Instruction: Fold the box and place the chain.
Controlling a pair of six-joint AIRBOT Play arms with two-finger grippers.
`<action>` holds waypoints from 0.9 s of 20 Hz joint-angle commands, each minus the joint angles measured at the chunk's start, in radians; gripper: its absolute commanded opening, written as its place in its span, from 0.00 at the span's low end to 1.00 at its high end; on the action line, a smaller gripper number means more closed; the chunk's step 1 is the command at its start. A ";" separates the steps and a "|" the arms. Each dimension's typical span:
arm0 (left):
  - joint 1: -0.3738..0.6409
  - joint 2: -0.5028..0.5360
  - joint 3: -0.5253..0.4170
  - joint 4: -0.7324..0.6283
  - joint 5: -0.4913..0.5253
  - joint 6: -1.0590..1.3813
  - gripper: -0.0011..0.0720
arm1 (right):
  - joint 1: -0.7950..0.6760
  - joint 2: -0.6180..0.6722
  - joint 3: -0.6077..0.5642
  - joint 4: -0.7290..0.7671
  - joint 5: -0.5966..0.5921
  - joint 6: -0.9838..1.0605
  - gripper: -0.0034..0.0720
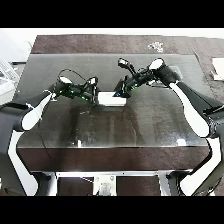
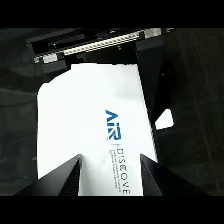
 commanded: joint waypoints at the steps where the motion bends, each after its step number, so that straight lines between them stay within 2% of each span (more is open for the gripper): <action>1: 0.000 0.001 0.001 0.000 0.000 0.000 0.68 | 0.000 0.007 0.000 -0.002 0.003 -0.025 0.63; 7: 0.000 0.001 0.001 0.000 0.000 0.000 0.68 | 0.000 0.043 -0.001 0.022 0.000 -0.095 0.63; 11: 0.000 0.001 0.001 0.000 0.000 0.000 0.68 | 0.000 0.043 -0.010 0.025 0.042 -0.095 0.63; 16: 0.000 0.001 0.001 0.000 0.000 0.000 0.68 | -0.022 0.047 -0.092 0.027 0.071 -0.125 0.62; 18: 0.000 0.001 0.001 0.000 0.000 0.000 0.68 | -0.041 0.048 -0.117 0.080 0.063 -0.173 0.62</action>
